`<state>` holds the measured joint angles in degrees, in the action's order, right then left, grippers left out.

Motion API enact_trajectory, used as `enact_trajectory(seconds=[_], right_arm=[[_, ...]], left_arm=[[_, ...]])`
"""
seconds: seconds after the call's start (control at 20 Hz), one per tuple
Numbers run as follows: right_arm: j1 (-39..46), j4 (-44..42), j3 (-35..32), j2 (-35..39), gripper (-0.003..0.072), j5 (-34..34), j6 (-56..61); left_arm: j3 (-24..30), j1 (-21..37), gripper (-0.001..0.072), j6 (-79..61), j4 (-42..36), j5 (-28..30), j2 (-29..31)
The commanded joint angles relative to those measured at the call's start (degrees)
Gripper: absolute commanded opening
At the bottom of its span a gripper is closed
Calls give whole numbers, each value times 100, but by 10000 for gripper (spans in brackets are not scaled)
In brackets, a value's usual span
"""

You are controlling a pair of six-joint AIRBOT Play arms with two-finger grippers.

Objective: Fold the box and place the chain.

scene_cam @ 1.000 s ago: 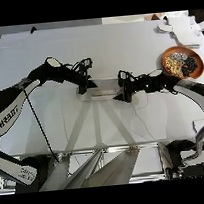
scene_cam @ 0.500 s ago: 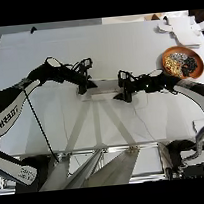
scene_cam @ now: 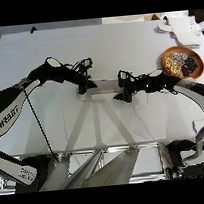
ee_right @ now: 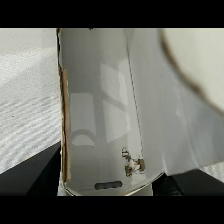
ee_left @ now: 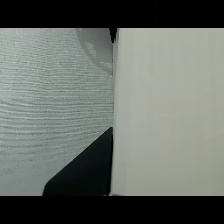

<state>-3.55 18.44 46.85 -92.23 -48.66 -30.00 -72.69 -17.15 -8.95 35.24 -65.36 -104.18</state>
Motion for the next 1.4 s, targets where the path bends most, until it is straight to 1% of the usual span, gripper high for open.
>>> enact_trajectory(seconds=[0.0,0.5,0.55,0.65,0.7,0.85,1.0,1.15,1.2,1.25,1.3,1.35], right_arm=[[-7,-2,7,7,462,4,0],[-7,-4,7,9,462,4,0],[-7,-4,7,9,462,4,0],[-7,-4,7,9,462,2,0],[-7,-4,7,9,462,2,0],[-2,-2,7,9,462,4,0],[0,-2,7,9,462,-2,0],[0,-4,7,9,462,-13,0],[0,-4,7,9,462,-4,0],[0,-4,7,9,462,0,0],[-2,-4,7,9,462,-2,0],[0,-4,7,9,462,-4,0]], left_arm=[[-7,0,13,0,4,2,-2],[-7,-4,17,0,-2,0,-2],[-7,-4,62,0,-7,0,0],[-7,7,204,2,-7,-26,11],[-7,13,223,4,-7,-79,35],[-4,160,223,13,-2,-363,190],[-7,531,223,48,4,-907,424],[-4,1027,221,282,39,-1526,638],[-4,1185,198,439,87,-1655,728],[-4,1285,152,605,234,-1733,826],[-4,1329,1,782,487,-1825,949],[-4,1325,5,809,756,-1919,1056]])
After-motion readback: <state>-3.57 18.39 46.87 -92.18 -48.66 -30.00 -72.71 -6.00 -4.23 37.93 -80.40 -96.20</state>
